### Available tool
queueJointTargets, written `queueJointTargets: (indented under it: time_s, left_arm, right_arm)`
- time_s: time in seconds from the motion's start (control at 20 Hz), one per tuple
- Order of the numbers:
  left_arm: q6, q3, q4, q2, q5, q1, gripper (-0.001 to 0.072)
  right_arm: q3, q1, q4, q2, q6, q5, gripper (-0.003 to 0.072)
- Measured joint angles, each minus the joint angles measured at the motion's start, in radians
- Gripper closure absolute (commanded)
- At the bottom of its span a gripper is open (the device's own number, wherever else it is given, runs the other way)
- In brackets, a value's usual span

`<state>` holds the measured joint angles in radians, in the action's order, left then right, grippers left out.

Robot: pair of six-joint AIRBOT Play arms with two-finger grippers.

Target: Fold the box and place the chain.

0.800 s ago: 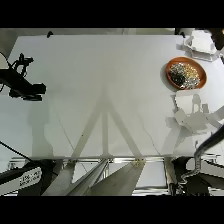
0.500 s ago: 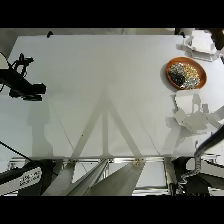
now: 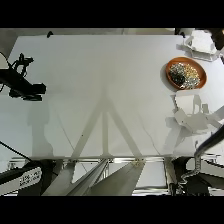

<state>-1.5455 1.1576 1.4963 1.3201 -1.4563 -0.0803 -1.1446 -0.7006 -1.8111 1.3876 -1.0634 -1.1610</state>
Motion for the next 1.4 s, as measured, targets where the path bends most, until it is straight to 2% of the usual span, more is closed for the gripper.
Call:
queueJointTargets:
  time_s: [0.25,0.3,0.4,0.45,0.5,0.55,0.75,1.05,1.2,1.4]
  left_arm:
    - [0.000,0.000,0.000,0.000,0.000,0.000,0.0697]
    - [0.000,0.000,0.000,0.000,0.000,0.000,0.0697]
    - [0.000,0.000,0.000,0.000,0.000,0.000,0.0697]
    - [0.000,0.000,0.000,0.000,0.000,0.000,0.0697]
    - [0.000,0.000,0.000,0.000,0.000,0.000,0.0697]
    - [0.000,0.000,0.000,0.000,0.000,0.000,0.0697]
    - [0.000,0.000,0.000,0.000,0.000,0.000,0.0697]
    - [0.000,0.000,0.000,0.000,0.000,0.000,0.0697]
    - [0.000,0.000,0.000,0.000,0.000,0.000,0.0697]
    - [0.000,0.000,0.000,0.000,0.000,0.000,0.0697]
  right_arm:
    - [0.000,0.000,0.033,0.038,0.048,-0.016,0.0154]
    - [0.000,0.000,0.042,0.055,0.057,-0.025,0.0190]
    - [0.000,0.000,0.051,0.088,0.058,-0.036,0.0334]
    - [0.000,0.000,0.055,0.106,0.057,-0.039,0.0482]
    - [0.000,0.000,0.058,0.122,0.053,-0.045,0.0598]
    - [-0.001,0.000,0.059,0.134,0.053,-0.054,0.0676]
    - [-0.001,0.000,0.106,0.157,0.123,-0.119,0.0676]
    - [0.014,0.024,0.401,0.119,0.266,-0.239,0.0679]
    - [0.085,0.071,0.568,0.046,0.317,-0.251,0.0679]
    - [0.264,0.179,0.770,-0.101,0.381,-0.172,0.0679]
